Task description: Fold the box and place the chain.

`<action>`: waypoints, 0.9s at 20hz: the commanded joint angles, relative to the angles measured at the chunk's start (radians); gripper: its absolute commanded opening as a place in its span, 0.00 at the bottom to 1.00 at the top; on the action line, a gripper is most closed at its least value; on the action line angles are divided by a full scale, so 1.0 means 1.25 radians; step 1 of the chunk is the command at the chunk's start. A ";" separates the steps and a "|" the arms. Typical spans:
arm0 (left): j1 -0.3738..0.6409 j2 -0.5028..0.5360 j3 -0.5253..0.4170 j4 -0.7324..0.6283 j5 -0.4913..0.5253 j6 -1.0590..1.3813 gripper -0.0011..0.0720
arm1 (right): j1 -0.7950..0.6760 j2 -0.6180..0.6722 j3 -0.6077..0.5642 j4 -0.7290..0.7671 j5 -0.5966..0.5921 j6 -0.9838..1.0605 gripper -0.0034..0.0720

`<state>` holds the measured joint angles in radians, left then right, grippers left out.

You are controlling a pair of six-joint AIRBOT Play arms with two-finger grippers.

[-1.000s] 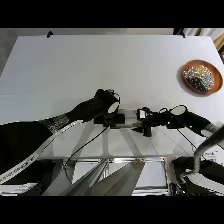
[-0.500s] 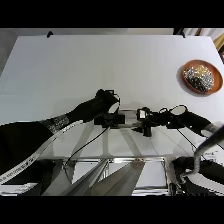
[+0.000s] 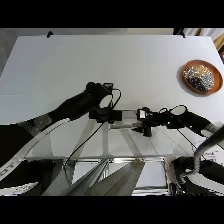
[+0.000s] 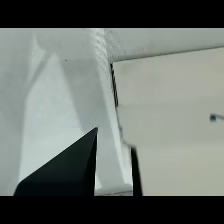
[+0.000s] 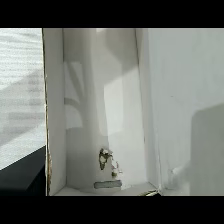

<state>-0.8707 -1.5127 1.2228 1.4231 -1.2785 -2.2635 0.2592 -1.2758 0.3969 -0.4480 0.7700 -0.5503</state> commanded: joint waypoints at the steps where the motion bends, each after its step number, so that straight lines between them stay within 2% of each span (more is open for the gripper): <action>1: 0.048 0.082 0.001 -0.001 -0.046 0.139 0.35 | 0.000 0.000 0.000 0.000 0.000 0.000 0.57; 2: 0.067 0.112 0.001 -0.001 -0.061 0.195 0.50 | 0.000 0.000 0.000 0.000 0.001 0.000 0.57; 3: 0.088 0.144 0.001 0.000 -0.078 0.262 0.72 | 0.000 0.000 0.000 0.000 0.001 0.000 0.57; 4: 0.108 0.175 0.001 0.001 -0.093 0.329 0.85 | 0.000 0.000 0.000 0.000 0.001 0.000 0.57; 8: 0.199 0.288 -0.001 0.004 -0.130 0.651 0.88 | 0.000 0.000 0.000 0.000 0.001 0.000 0.57; 11: 0.225 0.341 -0.039 -0.020 -0.148 1.009 0.88 | 0.000 0.000 0.000 0.000 0.001 0.000 0.57; 14: 0.224 0.349 -0.161 -0.108 -0.109 1.266 0.88 | 0.000 0.000 0.000 0.000 0.001 0.000 0.57; 18: 0.218 0.301 -0.378 -0.246 0.086 1.407 0.88 | 0.000 0.000 0.000 0.000 0.000 0.000 0.57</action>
<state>-0.5980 -1.1118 0.9062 1.2392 -1.3254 -0.7410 0.2592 -1.2758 0.3969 -0.4480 0.7704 -0.5503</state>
